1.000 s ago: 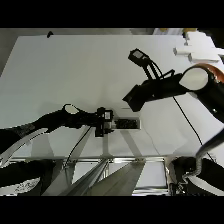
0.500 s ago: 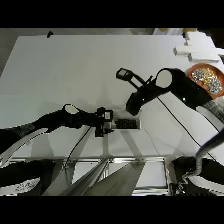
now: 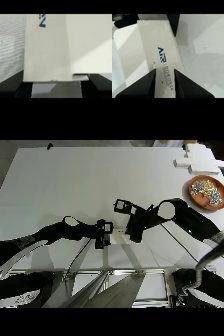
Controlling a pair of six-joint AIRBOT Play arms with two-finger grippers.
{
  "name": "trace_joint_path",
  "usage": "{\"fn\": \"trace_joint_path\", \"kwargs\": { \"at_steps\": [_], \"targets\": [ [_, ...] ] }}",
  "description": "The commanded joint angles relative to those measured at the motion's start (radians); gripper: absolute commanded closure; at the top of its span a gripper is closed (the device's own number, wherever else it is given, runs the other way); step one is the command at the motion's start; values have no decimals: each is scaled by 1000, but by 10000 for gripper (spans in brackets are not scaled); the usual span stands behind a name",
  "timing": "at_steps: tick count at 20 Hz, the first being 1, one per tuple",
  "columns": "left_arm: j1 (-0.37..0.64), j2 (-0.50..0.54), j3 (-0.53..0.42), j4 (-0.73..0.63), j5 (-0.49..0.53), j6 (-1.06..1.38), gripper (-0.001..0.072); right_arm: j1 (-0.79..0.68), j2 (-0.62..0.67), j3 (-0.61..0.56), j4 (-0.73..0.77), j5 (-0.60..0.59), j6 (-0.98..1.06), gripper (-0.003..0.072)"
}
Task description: Fold the box and place the chain.
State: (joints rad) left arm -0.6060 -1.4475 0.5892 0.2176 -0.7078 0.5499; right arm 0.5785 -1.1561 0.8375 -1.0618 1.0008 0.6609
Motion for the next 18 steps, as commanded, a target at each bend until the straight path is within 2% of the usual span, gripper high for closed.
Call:
{"fn": "trace_joint_path", "kwargs": {
  "at_steps": [1, 10, 13, 18],
  "targets": [
    [0, 1, 0, 0, 0, 0, 507, 5, 23, -45, 22, -19, -42, 426],
    [0, 1, 0, 0, 0, 0, 507, 95, 73, -58, 6, -42, -113, 425],
    [0, 1, 0, 0, 0, 0, 507, 95, 73, -59, -47, -80, -112, 386],
    [0, 1, 0, 0, 0, 0, 507, 95, 73, -59, -89, -108, -108, 387]
  ]
}}
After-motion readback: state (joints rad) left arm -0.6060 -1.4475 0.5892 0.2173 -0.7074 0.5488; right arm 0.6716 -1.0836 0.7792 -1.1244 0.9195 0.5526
